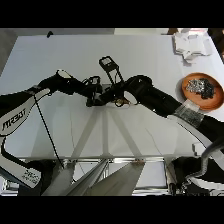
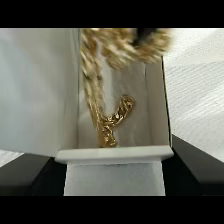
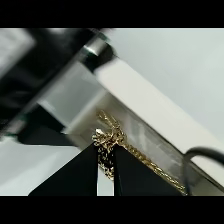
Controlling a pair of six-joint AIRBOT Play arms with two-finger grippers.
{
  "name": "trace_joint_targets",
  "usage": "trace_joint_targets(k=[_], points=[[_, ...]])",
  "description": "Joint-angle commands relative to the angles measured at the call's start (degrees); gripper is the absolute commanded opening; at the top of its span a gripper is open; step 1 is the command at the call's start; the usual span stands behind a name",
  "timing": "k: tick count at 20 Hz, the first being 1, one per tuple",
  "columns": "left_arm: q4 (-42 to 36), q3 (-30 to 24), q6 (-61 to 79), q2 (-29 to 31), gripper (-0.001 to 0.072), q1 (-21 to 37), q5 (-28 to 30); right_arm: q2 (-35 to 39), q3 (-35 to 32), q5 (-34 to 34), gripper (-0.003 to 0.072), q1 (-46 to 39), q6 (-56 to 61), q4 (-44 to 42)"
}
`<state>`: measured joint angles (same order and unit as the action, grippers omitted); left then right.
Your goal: Fold the box and place the chain.
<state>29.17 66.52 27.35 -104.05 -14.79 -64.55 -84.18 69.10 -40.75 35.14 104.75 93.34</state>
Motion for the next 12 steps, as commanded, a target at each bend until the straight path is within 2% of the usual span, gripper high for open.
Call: trace_joint_targets(k=[1,3,5,9,12], points=[[0.00,0.00,0.02,0.02,0.0187,0.04,0.02,-1.62,0.00,-2.93,0.0014,0.09,3.10,4.31],[0.00,0.00,0.02,0.02,0.0187,0.04,0.02,-1.79,0.00,-3.21,0.0043,0.09,3.10,4.33],[0.00,-0.02,0.02,0.02,0.0187,0.04,0.02,-1.77,0.00,-3.41,0.0256,0.09,3.17,4.15],[0.00,0.00,0.02,0.02,0.0187,0.04,0.02,-0.26,0.00,-6.29,0.0267,0.09,2.73,3.87],[0.00,0.00,0.02,0.02,0.0187,0.04,0.02,5.33,0.00,-10.10,0.0267,0.09,-2.99,4.11]])
